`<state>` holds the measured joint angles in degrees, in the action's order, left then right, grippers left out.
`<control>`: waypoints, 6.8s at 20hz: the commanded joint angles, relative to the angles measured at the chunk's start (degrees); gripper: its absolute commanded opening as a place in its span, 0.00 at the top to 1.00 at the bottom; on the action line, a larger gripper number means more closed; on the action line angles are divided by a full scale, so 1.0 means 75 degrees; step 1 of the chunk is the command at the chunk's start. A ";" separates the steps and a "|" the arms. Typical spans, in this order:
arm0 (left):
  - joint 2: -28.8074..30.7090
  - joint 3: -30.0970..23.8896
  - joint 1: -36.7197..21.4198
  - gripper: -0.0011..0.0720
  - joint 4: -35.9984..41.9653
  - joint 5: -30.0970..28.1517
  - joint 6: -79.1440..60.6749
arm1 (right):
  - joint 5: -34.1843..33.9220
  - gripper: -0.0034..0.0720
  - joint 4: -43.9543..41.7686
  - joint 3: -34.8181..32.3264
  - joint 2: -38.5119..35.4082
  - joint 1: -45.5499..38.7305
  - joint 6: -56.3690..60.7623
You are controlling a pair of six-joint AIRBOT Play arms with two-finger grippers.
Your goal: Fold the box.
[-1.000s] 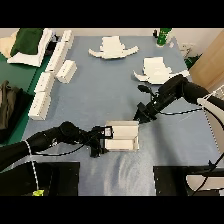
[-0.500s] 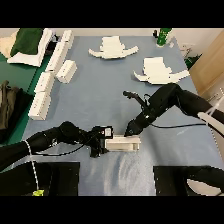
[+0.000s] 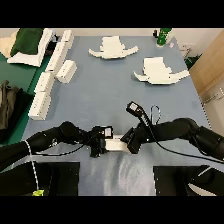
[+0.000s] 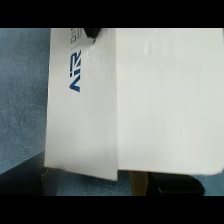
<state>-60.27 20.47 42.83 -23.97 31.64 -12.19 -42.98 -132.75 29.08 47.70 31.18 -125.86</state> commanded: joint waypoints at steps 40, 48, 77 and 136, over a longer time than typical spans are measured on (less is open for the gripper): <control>-0.0006 0.0003 -0.0006 0.35 -0.0003 0.0000 0.0000 | 0.2608 0.31 0.4616 -0.0184 0.0198 0.2664 -0.1824; -0.0006 0.0003 -0.0006 0.35 -0.0003 0.0000 0.0000 | 0.2643 0.31 0.5053 0.0050 0.0198 0.2655 -0.1789; -0.0006 0.0003 -0.0006 0.35 -0.0003 0.0000 0.0003 | 0.2194 0.21 0.4494 0.0087 0.0184 0.2664 -0.1673; -0.0006 0.0000 -0.0006 0.35 -0.0003 0.0000 0.0000 | 0.5727 0.95 0.3713 -0.2582 -0.1609 0.2731 0.5173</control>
<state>-60.27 20.47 42.76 -23.97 31.66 -12.16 0.27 -105.71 9.06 37.36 52.38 -86.96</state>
